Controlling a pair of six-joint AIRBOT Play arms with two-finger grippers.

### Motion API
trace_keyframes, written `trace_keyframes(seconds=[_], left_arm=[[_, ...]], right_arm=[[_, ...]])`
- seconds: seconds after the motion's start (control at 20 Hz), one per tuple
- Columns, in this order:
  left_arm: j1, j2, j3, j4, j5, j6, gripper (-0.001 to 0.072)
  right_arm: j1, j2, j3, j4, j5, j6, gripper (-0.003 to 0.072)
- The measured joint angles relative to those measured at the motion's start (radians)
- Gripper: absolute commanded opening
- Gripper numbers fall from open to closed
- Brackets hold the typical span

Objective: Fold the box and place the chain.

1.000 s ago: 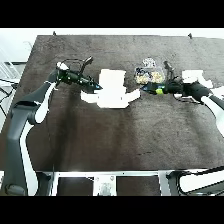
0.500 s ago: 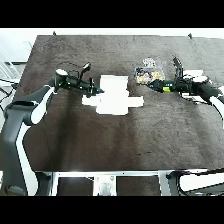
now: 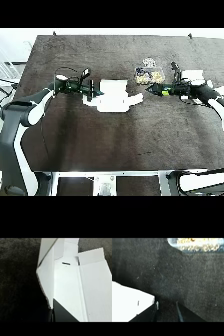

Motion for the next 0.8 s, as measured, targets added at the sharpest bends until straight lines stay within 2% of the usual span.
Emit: trace_keyframes(seconds=[0.4, 0.8], left_arm=[[0.0, -0.005, -0.007, 0.003, 0.002, 0.036, 0.0016], [-0.001, -0.005, -0.007, 0.033, 0.007, 0.04, 0.0018]], right_arm=[[0.0, 0.025, -0.02, 0.094, 0.0, -0.151, 0.0295], [-0.002, 0.163, -0.106, 0.257, 0.006, -0.413, 0.0294]])
